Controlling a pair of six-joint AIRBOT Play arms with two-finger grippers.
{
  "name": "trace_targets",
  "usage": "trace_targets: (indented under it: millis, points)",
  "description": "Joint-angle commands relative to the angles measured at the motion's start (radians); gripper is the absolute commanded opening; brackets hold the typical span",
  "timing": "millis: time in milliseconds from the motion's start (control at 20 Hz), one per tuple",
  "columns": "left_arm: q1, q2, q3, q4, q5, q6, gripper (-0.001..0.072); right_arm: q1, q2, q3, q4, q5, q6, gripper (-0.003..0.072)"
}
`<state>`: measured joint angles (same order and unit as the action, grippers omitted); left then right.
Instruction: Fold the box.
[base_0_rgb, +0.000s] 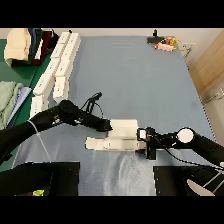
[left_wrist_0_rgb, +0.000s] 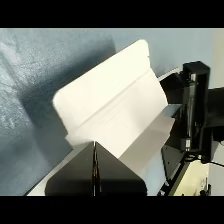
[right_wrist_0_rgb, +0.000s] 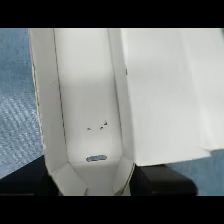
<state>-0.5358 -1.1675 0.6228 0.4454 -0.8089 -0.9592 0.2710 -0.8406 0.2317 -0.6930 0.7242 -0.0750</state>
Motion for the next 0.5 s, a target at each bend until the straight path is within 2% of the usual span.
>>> trace_targets:
  millis: [0, 150, 300, 450]
  points:
    - [0.102, 0.110, 0.008, 0.008, -0.091, 0.069, 0.0012, 0.001, 0.000, 0.000, 0.001, 0.000, 0.003, 0.0506]
    - [0.195, 0.230, 0.008, 0.040, -0.221, 0.187, 0.0012, 0.001, 0.000, 0.000, 0.000, 0.000, 0.003, 0.0507]
    - [0.209, 0.317, 0.005, 0.124, -0.354, 0.348, 0.0012, 0.001, 0.000, 0.000, 0.000, 0.000, 0.003, 0.0507]
    - [0.157, 0.387, 0.001, 0.183, -0.356, 0.423, 0.0012, 0.001, 0.000, 0.000, 0.000, 0.000, 0.003, 0.0507]
